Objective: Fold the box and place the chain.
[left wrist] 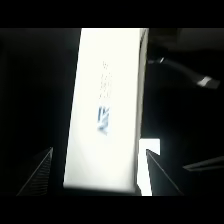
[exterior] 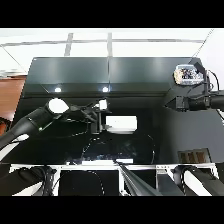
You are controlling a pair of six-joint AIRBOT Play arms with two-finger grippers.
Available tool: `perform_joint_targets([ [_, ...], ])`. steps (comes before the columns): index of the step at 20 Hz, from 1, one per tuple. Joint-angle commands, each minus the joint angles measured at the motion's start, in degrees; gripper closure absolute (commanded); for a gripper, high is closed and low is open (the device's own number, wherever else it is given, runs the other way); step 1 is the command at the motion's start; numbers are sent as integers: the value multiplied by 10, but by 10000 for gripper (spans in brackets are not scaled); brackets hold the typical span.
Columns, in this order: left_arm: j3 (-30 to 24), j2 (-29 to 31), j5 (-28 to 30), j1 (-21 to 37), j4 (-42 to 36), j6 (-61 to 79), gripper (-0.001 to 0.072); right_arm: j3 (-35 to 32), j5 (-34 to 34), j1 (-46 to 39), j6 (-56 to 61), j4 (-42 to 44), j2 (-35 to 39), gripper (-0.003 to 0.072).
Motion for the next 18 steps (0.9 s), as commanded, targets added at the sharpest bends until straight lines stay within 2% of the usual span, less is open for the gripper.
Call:
perform_joint_targets([
  [1, 54, -53, 26, -54, -12, -49, 2, 0, -4, -16, 1, 6, 5, 677],
  [4, 103, -128, 34, -57, -5, -124, 1, 0, 24, -16, 0, 21, 5, 677],
  [8, 154, -181, 20, -58, -23, -150, 1, 0, 3, -16, 0, 23, 5, 677],
  [12, 163, -190, -51, -59, -12, -151, 1, 0, 3, -16, -4, 21, 5, 677],
  [15, 163, -190, -69, -63, -11, -151, 1, 0, 3, -16, -5, 21, 5, 676],
  [18, 163, -190, -69, -79, 27, -151, 1, 0, 3, -16, -5, 21, 5, 677],
])
